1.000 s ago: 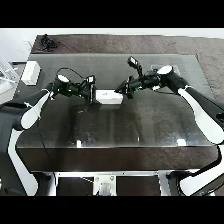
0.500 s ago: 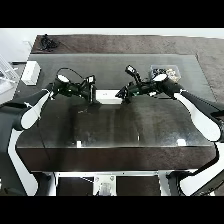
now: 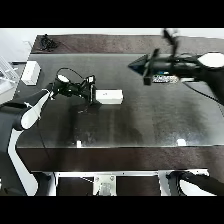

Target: Fold the box and place the chain.

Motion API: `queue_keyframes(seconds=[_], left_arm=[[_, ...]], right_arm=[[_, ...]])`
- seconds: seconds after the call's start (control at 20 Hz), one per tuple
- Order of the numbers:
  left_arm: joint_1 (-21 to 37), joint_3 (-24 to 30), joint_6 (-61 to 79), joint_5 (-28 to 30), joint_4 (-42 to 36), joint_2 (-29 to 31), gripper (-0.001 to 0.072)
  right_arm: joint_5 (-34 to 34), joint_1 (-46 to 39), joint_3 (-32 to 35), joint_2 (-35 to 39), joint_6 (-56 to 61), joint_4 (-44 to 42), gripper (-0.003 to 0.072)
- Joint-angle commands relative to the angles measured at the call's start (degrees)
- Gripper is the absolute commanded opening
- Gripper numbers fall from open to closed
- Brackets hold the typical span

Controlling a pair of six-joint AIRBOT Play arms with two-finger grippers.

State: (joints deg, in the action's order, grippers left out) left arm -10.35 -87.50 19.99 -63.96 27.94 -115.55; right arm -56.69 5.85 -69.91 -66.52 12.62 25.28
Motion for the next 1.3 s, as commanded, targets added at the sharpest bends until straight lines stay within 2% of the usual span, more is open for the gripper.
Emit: queue_keyframes(seconds=[0.0, 0.2, 0.4, 0.45, 0.5, 0.55, 0.85, 0.95, 1.05, 1.15, 1.25], left_arm=[[0.0, 0.0, 0.0, 0.1, -0.1, 0.0, 0.0529], [0.0, 0.0, 0.0, -0.1, -0.2, 0.0, 0.0529], [0.0, 0.0, -0.1, -0.2, -0.5, 0.0, 0.0528], [0.0, 0.0, -0.2, 0.0, -1.6, 0.1, 0.0488], [0.1, -0.2, -1.6, -0.2, -2.4, 0.5, 0.0154], [0.3, -0.9, -2.8, -0.7, -2.3, 1.2, 0.0019], [4.9, -1.7, -20.0, 2.9, -2.6, 12.2, 0.0015], [8.2, -0.7, -27.0, 10.1, -0.7, 16.5, 0.0014], [12.0, 2.2, -35.6, 22.0, 2.0, 20.1, 0.0014], [15.8, 6.1, -42.9, 33.6, 2.1, 22.2, 0.0014], [18.7, 9.7, -49.4, 41.7, 2.1, 22.4, 0.0015]], right_arm=[[5.0, -3.6, 8.3, 13.0, 7.3, 4.2, 0.0005], [5.7, -9.2, 20.3, 19.9, 8.4, 4.2, 0.0006], [5.9, -14.4, 27.6, 20.4, 8.3, 4.2, 0.0005], [5.9, -15.3, 28.7, 20.4, 8.3, 4.2, 0.0006], [5.9, -16.1, 29.4, 20.4, 8.3, 4.2, 0.0006], [5.9, -16.7, 29.6, 20.4, 8.3, 4.2, 0.0006], [7.5, -18.2, 29.6, 20.4, 8.2, 4.2, 0.0006], [7.6, -18.2, 29.6, 20.4, 8.2, 4.2, 0.0006], [7.6, -18.2, 29.6, 20.3, 8.2, 4.2, 0.0006], [7.6, -18.2, 29.7, 20.3, 8.2, 4.2, 0.0006], [7.6, -18.2, 29.9, 20.3, 8.2, 4.2, 0.0006]])
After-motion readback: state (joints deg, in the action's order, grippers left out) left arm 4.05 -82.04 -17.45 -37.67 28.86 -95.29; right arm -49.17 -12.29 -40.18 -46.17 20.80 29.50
